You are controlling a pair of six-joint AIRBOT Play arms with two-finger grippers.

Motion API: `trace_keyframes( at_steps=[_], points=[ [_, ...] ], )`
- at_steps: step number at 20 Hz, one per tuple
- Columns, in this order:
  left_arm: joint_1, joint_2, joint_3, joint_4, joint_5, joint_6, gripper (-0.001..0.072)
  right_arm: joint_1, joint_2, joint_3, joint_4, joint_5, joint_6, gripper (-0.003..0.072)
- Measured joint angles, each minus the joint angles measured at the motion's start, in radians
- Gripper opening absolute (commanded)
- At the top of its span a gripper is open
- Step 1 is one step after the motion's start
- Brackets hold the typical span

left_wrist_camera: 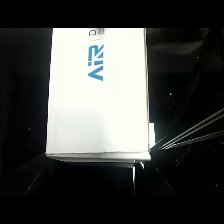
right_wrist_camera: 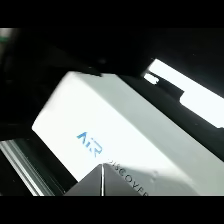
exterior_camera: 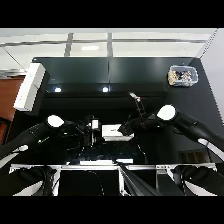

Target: Fold the box and place the chain.

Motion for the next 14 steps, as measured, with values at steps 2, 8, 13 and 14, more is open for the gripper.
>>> trace_keyframes(
  at_steps=[2,8,13,14],
  points=[
    [0.0,0.0,0.0,0.0,-0.001,-0.002,0.0333,-0.002,-0.042,0.0,0.003,-0.002,0.018,0.0016],
    [0.0,0.0,0.0,0.0,-0.013,0.002,0.0333,-0.05,-0.013,0.015,-0.047,0.034,0.0,0.0016],
    [0.003,0.016,0.006,0.005,-0.022,0.003,0.0715,-0.213,0.189,0.076,-0.063,0.177,-0.039,0.0016],
    [0.005,0.03,0.008,0.005,-0.021,0.001,0.0715,-0.256,0.229,0.08,-0.09,0.213,-0.039,0.0016]
  ],
)
